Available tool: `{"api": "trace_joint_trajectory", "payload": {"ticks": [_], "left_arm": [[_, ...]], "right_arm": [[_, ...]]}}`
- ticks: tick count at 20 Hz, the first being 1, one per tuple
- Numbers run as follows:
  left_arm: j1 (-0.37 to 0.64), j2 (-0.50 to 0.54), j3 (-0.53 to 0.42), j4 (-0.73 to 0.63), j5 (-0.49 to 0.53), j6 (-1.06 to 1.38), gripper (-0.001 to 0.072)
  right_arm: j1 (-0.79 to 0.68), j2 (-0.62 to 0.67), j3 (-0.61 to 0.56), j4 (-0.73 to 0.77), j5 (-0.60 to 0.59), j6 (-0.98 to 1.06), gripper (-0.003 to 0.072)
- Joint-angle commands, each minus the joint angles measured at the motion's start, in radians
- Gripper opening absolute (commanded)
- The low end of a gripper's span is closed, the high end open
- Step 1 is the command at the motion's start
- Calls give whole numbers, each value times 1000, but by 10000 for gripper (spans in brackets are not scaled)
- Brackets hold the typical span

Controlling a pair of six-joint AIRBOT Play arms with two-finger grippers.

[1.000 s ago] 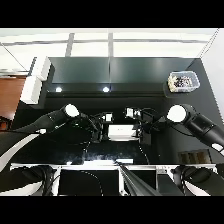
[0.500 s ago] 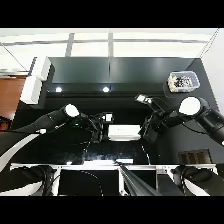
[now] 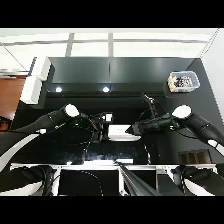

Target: Fold the box and place the chain.

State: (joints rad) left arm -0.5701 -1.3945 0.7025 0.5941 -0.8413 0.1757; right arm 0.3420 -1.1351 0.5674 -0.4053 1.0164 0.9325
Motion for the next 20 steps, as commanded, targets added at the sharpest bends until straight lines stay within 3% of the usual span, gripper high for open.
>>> {"api": "trace_joint_trajectory", "payload": {"ticks": [1, 11, 15, 16, 17, 20], "left_arm": [[0, 0, 0, 0, 0, 0, 500], [0, 0, 0, 0, -1, 0, 500], [1, 8, 0, 2, -8, -1, 508], [1, 19, 0, 3, -8, -1, 569], [1, 32, 0, 5, -8, -5, 719], [12, 100, 0, 97, -10, -145, 714]], "right_arm": [[9, -41, -9, -14, -71, 22, 6], [9, -64, -6, -63, -69, 30, 6], [-31, -39, 81, -67, 126, 10, 6], [-61, -14, 108, -68, 187, 16, 6], [-97, 15, 128, -69, 239, 26, 6], [-249, 123, 166, -96, 354, 53, 6]]}}
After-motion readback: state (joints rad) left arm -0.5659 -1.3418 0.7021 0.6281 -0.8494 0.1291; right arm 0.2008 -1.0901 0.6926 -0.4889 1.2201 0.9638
